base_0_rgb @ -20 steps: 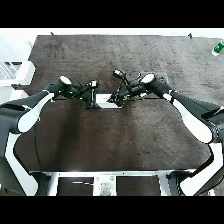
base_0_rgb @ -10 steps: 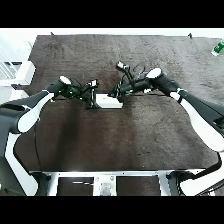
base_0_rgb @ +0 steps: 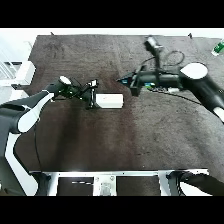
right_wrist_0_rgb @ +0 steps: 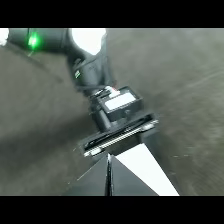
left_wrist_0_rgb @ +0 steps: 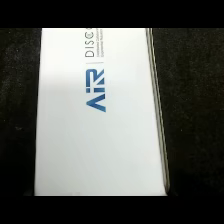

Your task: Fold the box and place the chain.

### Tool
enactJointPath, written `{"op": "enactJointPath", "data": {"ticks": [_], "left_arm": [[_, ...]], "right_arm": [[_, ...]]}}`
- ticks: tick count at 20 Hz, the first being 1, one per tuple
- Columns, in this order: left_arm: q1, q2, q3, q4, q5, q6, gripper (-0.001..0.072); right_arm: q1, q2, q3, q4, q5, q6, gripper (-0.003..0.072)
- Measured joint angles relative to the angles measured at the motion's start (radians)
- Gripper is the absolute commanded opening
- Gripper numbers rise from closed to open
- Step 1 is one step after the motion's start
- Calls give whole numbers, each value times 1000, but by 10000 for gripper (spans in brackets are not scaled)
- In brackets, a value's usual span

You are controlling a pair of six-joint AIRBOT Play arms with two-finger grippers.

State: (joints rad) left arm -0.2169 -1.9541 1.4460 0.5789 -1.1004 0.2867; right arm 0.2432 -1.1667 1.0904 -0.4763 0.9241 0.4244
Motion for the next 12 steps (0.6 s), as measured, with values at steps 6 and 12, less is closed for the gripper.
{"op": "enactJointPath", "data": {"ticks": [6, 12], "left_arm": [[0, 0, 0, -10, 1, 1, 250], [2, 18, 0, -43, 62, -73, 15]], "right_arm": [[-85, 335, -373, 2, -246, 15, 10], [-126, 441, -518, 2, -308, 18, 11]]}}
